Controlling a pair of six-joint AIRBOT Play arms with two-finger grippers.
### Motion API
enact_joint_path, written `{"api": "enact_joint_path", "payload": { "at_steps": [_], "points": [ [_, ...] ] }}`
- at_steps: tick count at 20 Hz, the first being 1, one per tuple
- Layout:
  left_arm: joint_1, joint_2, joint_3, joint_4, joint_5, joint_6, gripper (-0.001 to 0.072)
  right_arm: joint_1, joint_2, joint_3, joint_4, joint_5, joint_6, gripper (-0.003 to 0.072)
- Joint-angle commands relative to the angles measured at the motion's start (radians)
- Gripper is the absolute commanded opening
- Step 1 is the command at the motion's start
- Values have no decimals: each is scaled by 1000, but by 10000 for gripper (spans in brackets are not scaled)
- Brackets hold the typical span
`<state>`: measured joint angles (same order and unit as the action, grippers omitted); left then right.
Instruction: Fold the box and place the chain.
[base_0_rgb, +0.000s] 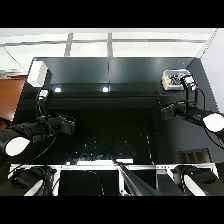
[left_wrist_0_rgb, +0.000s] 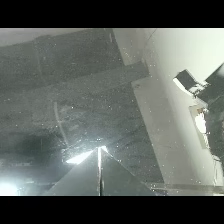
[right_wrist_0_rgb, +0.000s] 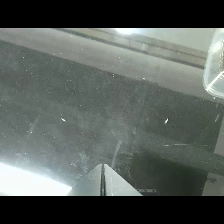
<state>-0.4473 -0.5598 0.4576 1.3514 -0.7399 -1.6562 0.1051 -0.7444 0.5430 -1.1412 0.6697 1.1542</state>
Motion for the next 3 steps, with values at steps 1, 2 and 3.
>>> {"api": "enact_joint_path", "payload": {
  "at_steps": [1, 2, 3],
  "points": [
    [0, 1, -1, 0, 0, 0, 27, 1, 0, 0, 0, 0, 0, 16],
    [0, 1, -1, 0, 0, 0, 27, 1, 0, 0, 0, 0, 1, 16],
    [0, 1, -1, 0, 0, 0, 27, 1, 0, 0, 0, 0, 1, 16]
  ]
}}
